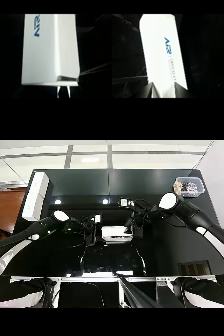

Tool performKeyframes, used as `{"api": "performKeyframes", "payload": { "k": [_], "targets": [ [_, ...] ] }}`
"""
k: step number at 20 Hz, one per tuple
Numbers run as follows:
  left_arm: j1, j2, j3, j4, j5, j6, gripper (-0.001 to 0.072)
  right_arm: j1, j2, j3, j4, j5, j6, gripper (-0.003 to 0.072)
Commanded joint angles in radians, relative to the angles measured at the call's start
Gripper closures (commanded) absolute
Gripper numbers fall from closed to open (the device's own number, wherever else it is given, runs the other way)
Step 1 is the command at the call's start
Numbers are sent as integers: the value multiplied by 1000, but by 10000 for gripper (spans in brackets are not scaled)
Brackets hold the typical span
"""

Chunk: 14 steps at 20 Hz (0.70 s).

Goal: Fold the box and place the chain.

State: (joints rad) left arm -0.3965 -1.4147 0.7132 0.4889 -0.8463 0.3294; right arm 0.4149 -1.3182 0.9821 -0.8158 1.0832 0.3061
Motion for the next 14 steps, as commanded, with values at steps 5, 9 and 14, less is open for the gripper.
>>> {"api": "performKeyframes", "payload": {
  "k": [5,9,14],
  "targets": [
    [0,0,1,0,-1,3,240,19,-1,-1,-27,10,8,385],
    [0,0,1,0,-1,3,240,24,-1,-1,-42,0,15,385],
    [0,0,1,0,-1,3,240,24,-1,-1,-41,-12,31,385]
  ]
}}
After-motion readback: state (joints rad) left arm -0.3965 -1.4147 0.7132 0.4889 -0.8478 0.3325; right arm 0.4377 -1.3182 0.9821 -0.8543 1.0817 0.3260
